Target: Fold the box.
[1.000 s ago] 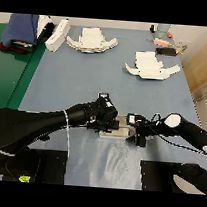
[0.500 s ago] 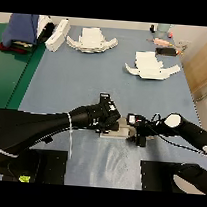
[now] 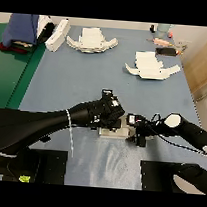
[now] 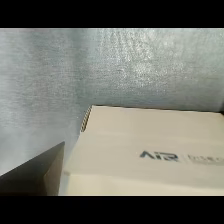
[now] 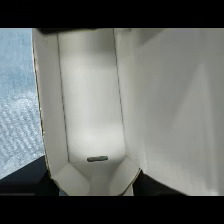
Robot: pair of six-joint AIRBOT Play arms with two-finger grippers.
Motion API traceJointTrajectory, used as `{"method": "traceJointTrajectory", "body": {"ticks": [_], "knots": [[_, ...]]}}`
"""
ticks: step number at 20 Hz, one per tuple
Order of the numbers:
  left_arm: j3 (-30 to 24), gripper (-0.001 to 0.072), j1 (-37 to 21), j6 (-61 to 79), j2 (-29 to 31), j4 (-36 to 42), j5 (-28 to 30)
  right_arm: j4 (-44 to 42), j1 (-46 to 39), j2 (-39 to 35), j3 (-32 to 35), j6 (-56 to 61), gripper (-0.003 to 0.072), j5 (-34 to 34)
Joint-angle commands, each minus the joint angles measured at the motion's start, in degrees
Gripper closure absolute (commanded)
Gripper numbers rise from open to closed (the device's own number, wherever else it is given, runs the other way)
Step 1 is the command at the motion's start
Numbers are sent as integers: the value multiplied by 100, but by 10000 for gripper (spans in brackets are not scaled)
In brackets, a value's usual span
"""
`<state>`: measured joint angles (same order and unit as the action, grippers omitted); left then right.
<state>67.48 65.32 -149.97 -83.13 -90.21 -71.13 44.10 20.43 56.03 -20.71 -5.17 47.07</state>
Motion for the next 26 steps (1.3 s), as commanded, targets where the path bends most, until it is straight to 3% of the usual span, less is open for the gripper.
{"method": "traceJointTrajectory", "body": {"ticks": [1, 4, 5, 7, 8, 11, 15, 18, 20, 22, 26], "knots": [[138, 144, -22, 140, 295, -24, -470, 2, 2, -2, -4, 2, 176, 0], [138, 146, -168, 407, 857, 2, -1163, 2, 2, -2, -4, 2, 177, 0], [138, 191, -219, 514, 1064, 13, -1386, 2, 2, -2, -4, 2, 177, 0], [138, 611, -295, 1108, 1467, 11, -1869, 2, 2, -2, -4, 2, 177, -2], [136, 694, -295, 1558, 1600, -26, -2094, 2, 2, -2, -4, 2, 177, 0], [131, 693, -289, 2138, 1746, -780, -2293, 2, 2, -2, -4, 2, 177, -2], [-219, 694, -291, 3532, 1746, -874, -1252, 2, 2, -2, -4, 2, 176, -2], [-732, 694, -291, 4260, 1762, -850, -927, 4, 2, -2, -4, 2, 177, -2], [-1257, 695, -704, 5246, 2028, 232, -199, 4, 2, -2, -4, 2, 177, -2], [-2017, 696, -1681, 7801, 2503, 2094, 501, 2, 2, -2, -4, 2, 176, -2], [-3097, 674, -3318, 12461, 3163, 3567, 1172, 2, 2, -2, -4, 2, 176, -2]]}}
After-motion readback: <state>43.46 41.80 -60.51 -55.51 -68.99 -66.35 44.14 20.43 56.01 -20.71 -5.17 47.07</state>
